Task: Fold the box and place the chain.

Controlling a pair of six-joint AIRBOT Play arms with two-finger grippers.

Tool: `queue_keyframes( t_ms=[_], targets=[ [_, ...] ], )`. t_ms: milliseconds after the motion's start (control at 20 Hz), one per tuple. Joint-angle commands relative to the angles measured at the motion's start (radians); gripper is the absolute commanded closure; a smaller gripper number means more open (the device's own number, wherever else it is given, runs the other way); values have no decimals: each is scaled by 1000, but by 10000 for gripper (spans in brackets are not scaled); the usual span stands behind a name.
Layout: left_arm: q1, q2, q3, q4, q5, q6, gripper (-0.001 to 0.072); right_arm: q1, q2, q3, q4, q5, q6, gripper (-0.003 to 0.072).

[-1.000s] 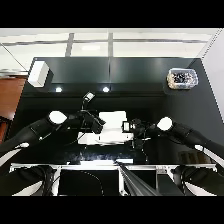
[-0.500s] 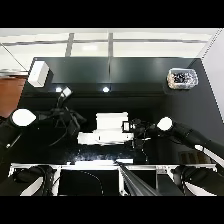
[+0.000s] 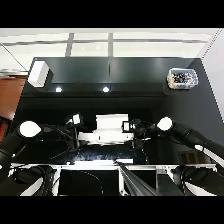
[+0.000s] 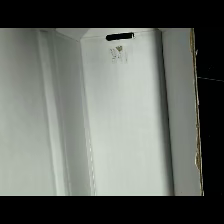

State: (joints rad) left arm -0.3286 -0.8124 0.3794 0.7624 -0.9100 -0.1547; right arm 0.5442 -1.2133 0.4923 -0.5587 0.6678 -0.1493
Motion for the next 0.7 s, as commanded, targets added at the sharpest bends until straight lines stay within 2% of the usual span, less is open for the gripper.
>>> queue_keyframes(
  t_ms=[0, 400, 500, 600, 650],
  targets=[
    [-83, -42, -8, -5, 61, 101, 10, 0, -1, -1, 0, 0, 0, 112],
    [-200, -153, -8, -45, 209, 99, 16, 0, -1, -1, 0, 0, 0, 112],
    [-209, -154, -8, -77, 219, 99, 56, 0, -1, -1, 0, 0, 0, 112],
    [-216, -154, -8, -75, 223, 99, 275, 0, -1, -1, 0, 0, 0, 112],
    [-217, -154, -7, -75, 225, 99, 354, 0, -1, -1, 0, 0, 0, 112]
  ],
)
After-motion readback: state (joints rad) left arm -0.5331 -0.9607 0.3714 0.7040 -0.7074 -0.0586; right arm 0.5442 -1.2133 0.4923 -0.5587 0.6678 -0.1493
